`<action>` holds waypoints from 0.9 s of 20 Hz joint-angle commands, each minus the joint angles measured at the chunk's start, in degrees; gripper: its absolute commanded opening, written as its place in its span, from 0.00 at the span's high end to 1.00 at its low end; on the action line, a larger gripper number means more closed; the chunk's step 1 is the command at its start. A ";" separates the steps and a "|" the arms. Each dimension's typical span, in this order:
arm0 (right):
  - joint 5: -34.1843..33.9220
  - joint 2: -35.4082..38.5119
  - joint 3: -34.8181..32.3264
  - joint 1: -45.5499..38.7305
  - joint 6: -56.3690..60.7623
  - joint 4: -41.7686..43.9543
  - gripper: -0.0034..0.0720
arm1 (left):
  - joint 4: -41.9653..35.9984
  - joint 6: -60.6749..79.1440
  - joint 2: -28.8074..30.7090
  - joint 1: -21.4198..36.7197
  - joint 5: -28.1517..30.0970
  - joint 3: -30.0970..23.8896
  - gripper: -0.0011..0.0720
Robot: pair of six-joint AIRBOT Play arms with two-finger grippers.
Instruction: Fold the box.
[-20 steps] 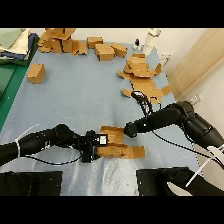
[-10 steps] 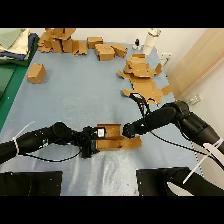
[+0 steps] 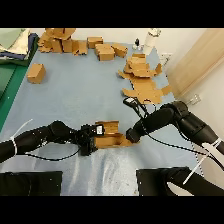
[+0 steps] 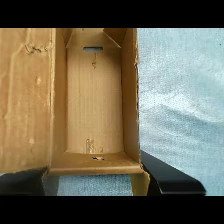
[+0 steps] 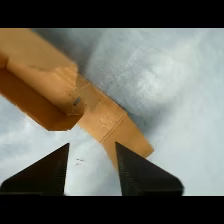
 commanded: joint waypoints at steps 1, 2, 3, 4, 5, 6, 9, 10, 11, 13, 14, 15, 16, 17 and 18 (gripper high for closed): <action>3.96 -1.75 -0.92 0.09 -19.87 -0.31 0.32 | -0.02 -0.02 0.02 0.04 -0.07 0.00 0.33; 4.46 -2.97 -1.14 0.09 -21.59 -0.11 0.32 | -0.02 -0.02 0.02 0.04 -0.07 0.00 0.33; 4.35 -4.57 -1.14 0.11 -22.47 0.13 0.32 | -0.02 -0.02 0.02 0.04 -0.07 0.00 0.33; 4.28 -6.03 -1.14 0.11 -23.67 0.76 0.32 | -0.07 -0.02 0.02 0.02 -0.07 0.00 0.33; 4.44 -7.23 -1.14 0.13 -25.55 1.11 0.32 | -0.17 -0.02 0.02 0.02 -0.07 0.00 0.33; 4.46 -8.24 -1.11 0.44 -27.10 1.11 0.31 | -0.15 -0.02 0.02 0.02 -0.07 0.00 0.33; 2.45 -9.11 -1.11 1.60 -27.85 2.12 0.32 | -0.17 -0.02 0.02 0.02 -0.07 0.00 0.33; 1.33 -8.98 -1.11 1.97 -27.80 2.05 0.31 | -0.17 -0.02 0.02 0.02 -0.07 0.00 0.33; 0.44 -8.98 -1.11 2.08 -27.41 2.21 0.31 | -0.17 -0.02 0.02 0.02 -0.07 0.00 0.33; -0.50 -8.98 -1.11 2.08 -23.96 2.89 0.31 | -0.17 -0.02 0.02 0.02 -0.07 0.00 0.33; -0.52 -8.92 -1.11 2.08 -23.10 3.04 0.32 | -0.17 -0.02 0.02 0.04 -0.04 0.00 0.33; -0.61 -8.92 -1.11 2.05 -23.12 2.93 0.32 | -0.17 -0.02 0.02 0.02 -0.07 0.00 0.33; -0.59 -8.94 -1.14 2.03 -23.91 3.04 0.31 | -0.17 -0.02 0.04 0.02 -0.07 0.00 0.33; -1.64 -8.55 -1.16 1.95 -28.70 3.63 0.32 | -0.17 -0.02 0.02 0.02 -0.07 0.00 0.33; -2.95 -7.39 -1.75 1.36 -35.98 4.42 0.31 | -0.17 -0.02 0.02 0.02 -0.04 0.00 0.33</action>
